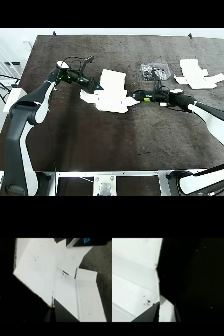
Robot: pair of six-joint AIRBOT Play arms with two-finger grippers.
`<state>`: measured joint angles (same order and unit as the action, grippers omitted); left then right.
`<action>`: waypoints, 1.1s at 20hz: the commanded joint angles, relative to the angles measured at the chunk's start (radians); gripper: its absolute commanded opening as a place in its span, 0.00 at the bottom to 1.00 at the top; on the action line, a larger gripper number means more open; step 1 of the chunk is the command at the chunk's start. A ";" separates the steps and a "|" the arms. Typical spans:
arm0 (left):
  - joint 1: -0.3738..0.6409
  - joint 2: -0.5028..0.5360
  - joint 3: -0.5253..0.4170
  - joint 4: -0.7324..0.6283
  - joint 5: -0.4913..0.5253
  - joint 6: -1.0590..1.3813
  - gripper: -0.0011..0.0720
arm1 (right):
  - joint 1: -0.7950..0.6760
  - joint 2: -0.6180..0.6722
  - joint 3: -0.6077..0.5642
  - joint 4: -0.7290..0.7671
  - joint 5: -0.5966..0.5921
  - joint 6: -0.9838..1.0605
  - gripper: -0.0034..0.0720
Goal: Fold the box and place the chain.
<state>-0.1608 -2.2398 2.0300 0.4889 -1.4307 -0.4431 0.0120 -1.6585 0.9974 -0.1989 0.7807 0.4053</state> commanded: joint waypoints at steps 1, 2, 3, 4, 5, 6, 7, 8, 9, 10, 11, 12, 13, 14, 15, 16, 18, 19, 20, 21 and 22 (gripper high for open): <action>0.003 0.002 -0.008 -0.037 -0.060 0.171 0.03 | -0.077 0.025 0.000 0.002 0.023 0.002 0.37; 0.008 0.008 -0.026 -0.072 -0.062 0.206 0.03 | -0.105 0.033 0.000 0.002 0.024 0.002 0.37; 0.011 0.017 -0.048 -0.102 -0.060 0.248 0.03 | -0.128 0.040 0.000 0.002 0.032 0.002 0.37; 0.013 0.030 -0.073 -0.116 -0.046 0.284 0.03 | -0.148 0.043 0.000 0.002 0.050 0.002 0.37; 0.013 0.051 -0.107 -0.116 -0.026 0.323 0.03 | -0.161 0.044 0.000 0.005 0.063 0.002 0.37; 0.013 0.076 -0.150 -0.116 0.005 0.361 0.03 | -0.171 0.044 0.000 0.005 0.069 0.001 0.37; 0.013 0.105 -0.199 -0.120 0.041 0.401 0.03 | -0.172 0.044 -0.002 0.005 0.069 0.001 0.37; 0.013 0.142 -0.263 -0.135 0.087 0.451 0.03 | -0.172 0.044 -0.002 0.005 0.069 0.001 0.37; 0.013 0.181 -0.328 -0.163 0.136 0.507 0.03 | -0.170 0.044 -0.002 0.005 0.070 0.001 0.37; 0.013 0.220 -0.397 -0.183 0.195 0.571 0.03 | -0.169 0.044 -0.002 0.005 0.070 0.001 0.37; 0.013 0.244 -0.441 -0.189 0.246 0.615 0.03 | -0.167 0.044 -0.002 0.005 0.070 0.001 0.37; 0.013 0.250 -0.467 -0.203 0.259 0.665 0.03 | -0.167 0.044 -0.002 0.005 0.071 0.001 0.37; 0.013 0.248 -0.479 -0.210 0.259 0.692 0.03 | -0.167 0.044 -0.002 0.005 0.077 0.001 0.37; 0.010 0.243 -0.490 -0.209 0.257 0.726 0.04 | -0.167 0.044 -0.002 0.005 0.078 0.001 0.37; 0.005 0.236 -0.492 -0.208 0.256 0.750 0.04 | -0.164 0.044 -0.002 0.005 0.078 0.001 0.37; 0.000 0.227 -0.492 -0.209 0.251 0.782 0.04 | -0.162 0.044 -0.002 0.005 0.078 0.001 0.37; -0.004 0.211 -0.492 -0.206 0.256 0.819 0.04 | -0.161 0.044 -0.002 0.005 0.084 0.001 0.37; -0.004 0.202 -0.492 -0.205 0.257 0.819 0.04 | -0.161 0.044 -0.002 0.005 0.084 0.001 0.37; -0.004 0.194 -0.492 -0.206 0.259 0.824 0.04 | -0.161 0.044 -0.002 0.005 0.084 0.001 0.38; -0.004 0.188 -0.492 -0.206 0.262 0.839 0.04 | -0.161 0.044 -0.002 0.005 0.084 0.001 0.44; -0.004 0.187 -0.492 -0.209 0.266 0.849 0.04 | -0.161 0.044 -0.002 0.005 0.084 0.001 0.45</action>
